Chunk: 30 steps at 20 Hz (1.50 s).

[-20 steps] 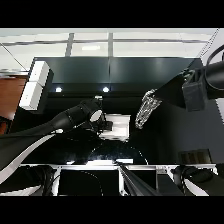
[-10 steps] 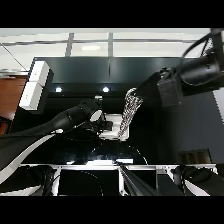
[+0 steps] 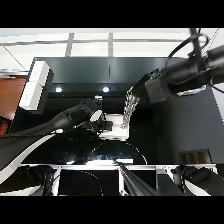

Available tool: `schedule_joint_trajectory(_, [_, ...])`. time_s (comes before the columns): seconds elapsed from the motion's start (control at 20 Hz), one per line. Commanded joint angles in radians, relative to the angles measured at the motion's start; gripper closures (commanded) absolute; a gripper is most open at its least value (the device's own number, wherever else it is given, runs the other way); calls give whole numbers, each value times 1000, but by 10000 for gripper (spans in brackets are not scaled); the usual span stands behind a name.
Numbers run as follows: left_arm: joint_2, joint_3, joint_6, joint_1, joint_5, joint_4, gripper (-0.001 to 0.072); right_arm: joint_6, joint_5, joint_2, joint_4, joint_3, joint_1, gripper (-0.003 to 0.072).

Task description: Fold the box and place the chain.

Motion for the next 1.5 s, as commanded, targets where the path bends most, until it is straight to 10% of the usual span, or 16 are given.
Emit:
schedule_joint_trajectory(0.0, [0, 0, 0, 1, 0, 0, 684, 0, -17, -1, -7, -104, 24, 683])
schedule_joint_trajectory(1.0, [0, 0, 0, 1, 0, 0, 683, 3, -470, -110, 15, -594, 123, 674])
schedule_joint_trajectory(1.05, [0, 0, 0, 1, 0, 0, 683, 3, -468, -113, 14, -594, 123, 652])
schedule_joint_trajectory(1.15, [0, 0, 0, 1, 0, 0, 684, 2, -454, -113, 17, -594, 118, 278])
schedule_joint_trajectory(1.45, [0, 0, -3, 1, 1, -25, 683, 2, -243, 59, -159, -567, -98, 279])
